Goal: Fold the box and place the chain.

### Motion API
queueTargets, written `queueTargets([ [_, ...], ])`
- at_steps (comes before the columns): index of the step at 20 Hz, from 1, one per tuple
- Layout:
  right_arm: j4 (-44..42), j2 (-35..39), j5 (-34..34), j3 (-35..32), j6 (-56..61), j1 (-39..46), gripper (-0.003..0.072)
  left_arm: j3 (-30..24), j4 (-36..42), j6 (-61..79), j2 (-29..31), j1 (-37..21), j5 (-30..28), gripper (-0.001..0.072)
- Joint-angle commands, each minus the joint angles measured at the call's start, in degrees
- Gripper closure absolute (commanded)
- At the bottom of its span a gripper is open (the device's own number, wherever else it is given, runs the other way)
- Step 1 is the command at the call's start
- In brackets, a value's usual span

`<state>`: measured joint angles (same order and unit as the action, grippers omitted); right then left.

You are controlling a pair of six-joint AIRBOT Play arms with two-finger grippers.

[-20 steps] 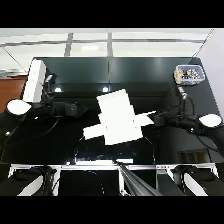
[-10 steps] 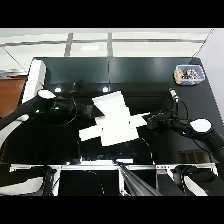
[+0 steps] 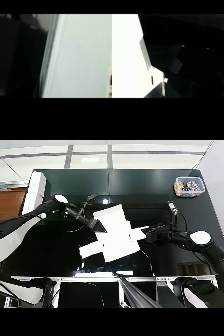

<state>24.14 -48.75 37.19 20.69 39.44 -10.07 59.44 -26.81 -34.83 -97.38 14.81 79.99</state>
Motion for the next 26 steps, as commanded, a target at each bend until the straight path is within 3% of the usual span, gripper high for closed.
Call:
queueTargets([
  [1,-0.1,0.0,0.0,0.0,0.0,0.0,0.0663,1.6,-3.6,1.4,-1.8,0.7,2.3,0.0433],
  [5,-0.1,0.0,0.0,0.0,0.0,0.0,0.0663,1.6,-5.8,1.2,-1.8,1.0,1.2,0.0434],
  [7,-0.1,0.0,-0.1,0.0,0.0,0.0,0.0663,1.6,-5.7,1.1,-1.8,1.3,1.2,0.0674],
  [8,-0.1,0.0,-0.4,0.0,0.0,0.0,0.0662,1.6,-5.6,1.0,-1.8,1.4,1.4,0.0682],
  [9,-0.1,0.0,-1.3,0.0,0.0,0.0,0.0611,1.6,-5.6,0.4,-1.8,1.3,1.7,0.0682],
  [10,-0.1,0.0,-2.1,0.1,0.1,0.1,0.0266,1.6,-5.6,-0.1,-1.8,1.3,2.1,0.0683],
  [11,1.1,0.0,-1.9,0.7,0.1,0.8,-0.0026,1.6,-5.6,-0.1,-1.7,1.3,2.7,0.0683],
  [16,28.7,0.0,15.6,12.0,0.4,8.4,-0.0022,1.6,-13.0,-1.3,5.9,3.7,0.0,0.0687],
  [18,38.2,0.0,18.8,15.4,0.4,9.5,-0.0018,1.2,-20.2,-1.3,12.3,7.1,-5.8,0.0688],
  [19,41.7,0.0,17.8,15.9,0.4,9.7,-0.0018,0.3,-22.9,-0.2,15.8,9.2,-11.5,0.0687],
  [20,43.6,0.0,15.6,15.9,0.4,9.7,-0.0018,-1.3,-22.5,3.0,18.8,10.8,-17.7,0.0684],
  [22,42.3,0.0,12.6,15.9,0.4,9.6,-0.0018,-2.7,-21.0,11.5,20.9,13.4,-24.5,0.0683],
  [24,35.6,0.0,11.0,15.9,0.4,9.6,-0.0018,-2.7,-23.8,21.9,20.2,16.2,-26.0,0.0683],
  [26,30.9,0.0,11.8,15.0,-3.1,9.1,-0.0017,-2.7,-25.3,22.6,18.4,18.1,-28.7,0.0683],
])
